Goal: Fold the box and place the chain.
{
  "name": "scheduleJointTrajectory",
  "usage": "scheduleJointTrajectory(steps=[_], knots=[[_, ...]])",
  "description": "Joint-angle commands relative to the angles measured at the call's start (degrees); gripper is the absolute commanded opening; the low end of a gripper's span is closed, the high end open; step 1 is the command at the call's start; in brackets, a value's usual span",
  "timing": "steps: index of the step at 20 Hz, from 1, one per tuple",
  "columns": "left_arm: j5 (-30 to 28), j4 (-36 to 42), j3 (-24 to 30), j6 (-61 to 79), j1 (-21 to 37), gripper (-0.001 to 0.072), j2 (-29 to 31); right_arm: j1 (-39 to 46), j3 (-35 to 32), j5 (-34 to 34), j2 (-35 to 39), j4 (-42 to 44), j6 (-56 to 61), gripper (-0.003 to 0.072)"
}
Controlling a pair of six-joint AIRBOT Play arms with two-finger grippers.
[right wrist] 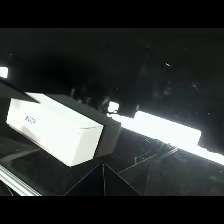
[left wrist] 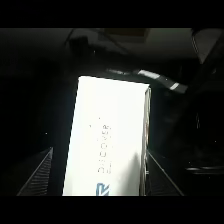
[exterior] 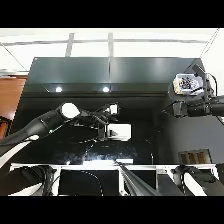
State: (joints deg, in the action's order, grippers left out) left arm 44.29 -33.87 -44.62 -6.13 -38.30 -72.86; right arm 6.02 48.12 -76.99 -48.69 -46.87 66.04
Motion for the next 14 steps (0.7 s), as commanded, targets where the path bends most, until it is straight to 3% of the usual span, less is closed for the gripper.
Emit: scheduleJointTrajectory(steps=[1, 4, 11, 14], knots=[[0.7, -0.5, -1.3, -2.4, -0.8, 0.0709, -3.0, 0.0, -0.1, 0.0, 0.0, -0.4, 0.0, 0.0003], [1.7, -7.5, -1.3, -6.1, -1.7, 0.0709, -3.5, 0.0, -0.1, 0.9, 0.0, -0.8, 0.0, 0.0003], [2.2, -8.3, -1.3, -6.1, -1.7, 0.0709, -3.6, 0.0, -0.1, 1.5, 0.0, -1.8, 0.0, 0.0003], [-1.1, -10.9, -1.3, -6.1, -3.1, 0.0709, -4.7, 0.0, -0.1, 2.2, 0.0, -1.8, 0.0, 0.0003]])
